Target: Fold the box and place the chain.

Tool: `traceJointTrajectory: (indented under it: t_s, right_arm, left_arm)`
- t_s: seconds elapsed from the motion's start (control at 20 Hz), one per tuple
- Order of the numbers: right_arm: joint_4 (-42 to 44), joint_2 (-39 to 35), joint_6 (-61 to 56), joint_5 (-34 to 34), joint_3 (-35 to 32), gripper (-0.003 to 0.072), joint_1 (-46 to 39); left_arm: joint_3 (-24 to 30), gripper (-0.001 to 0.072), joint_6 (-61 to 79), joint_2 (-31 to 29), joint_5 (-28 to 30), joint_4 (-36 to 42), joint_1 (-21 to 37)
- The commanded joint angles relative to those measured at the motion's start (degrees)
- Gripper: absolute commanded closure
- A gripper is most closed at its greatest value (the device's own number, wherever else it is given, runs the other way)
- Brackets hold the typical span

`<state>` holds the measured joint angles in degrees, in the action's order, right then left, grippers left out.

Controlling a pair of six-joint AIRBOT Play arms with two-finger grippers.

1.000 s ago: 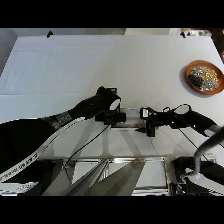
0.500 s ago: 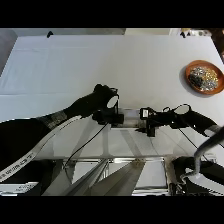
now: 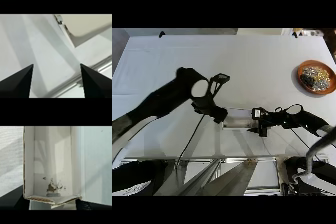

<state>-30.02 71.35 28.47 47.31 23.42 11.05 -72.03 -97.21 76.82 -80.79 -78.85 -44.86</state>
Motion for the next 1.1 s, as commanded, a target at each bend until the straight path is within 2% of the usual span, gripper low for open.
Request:
traceJointTrajectory:
  t_s: [0.0, 0.05, 0.2, 0.4, 0.6, 0.7, 0.9, 1.05]
  right_arm:
    - [0.02, -0.04, -0.02, 0.02, 0.04, 0.0369, 0.02]
    - [0.02, -0.04, -0.02, 0.02, 0.04, 0.0369, 0.02]
    - [0.02, -0.04, -0.02, 0.04, 0.04, 0.0369, 0.02]
    - [0.02, -0.04, -0.02, 0.02, 0.04, 0.0369, 0.02]
    - [0.04, -0.04, -0.02, 0.02, 0.04, 0.0369, 0.02]
    - [0.02, -0.04, -0.02, 0.02, 0.04, 0.0369, 0.02]
    - [0.02, -0.04, -0.02, 0.02, 0.04, 0.0369, 0.02]
    - [0.02, -0.04, -0.02, 0.02, 0.04, 0.0369, 0.02]
  left_arm:
    - [3.37, 0.0051, 31.01, -7.48, 2.16, 2.56, 3.26]
    - [6.32, 0.0019, 39.6, -9.75, 4.7, 4.7, 3.96]
    - [17.7, 0.0018, 64.89, -15.08, 10.38, 15.32, 4.94]
    - [30.91, 0.0018, 94.6, -14.27, 17.22, 31.82, 10.86]
    - [32.48, 0.0016, 99.27, -6.56, 23.47, 35.74, 16.44]
    - [32.48, 0.0015, 105.0, -1.73, 24.61, 39.76, 18.03]
    - [32.46, 0.0015, 117.55, 4.96, 28.0, 49.48, 17.62]
    - [32.46, 0.0015, 120.34, 6.8, 30.14, 51.36, 17.64]
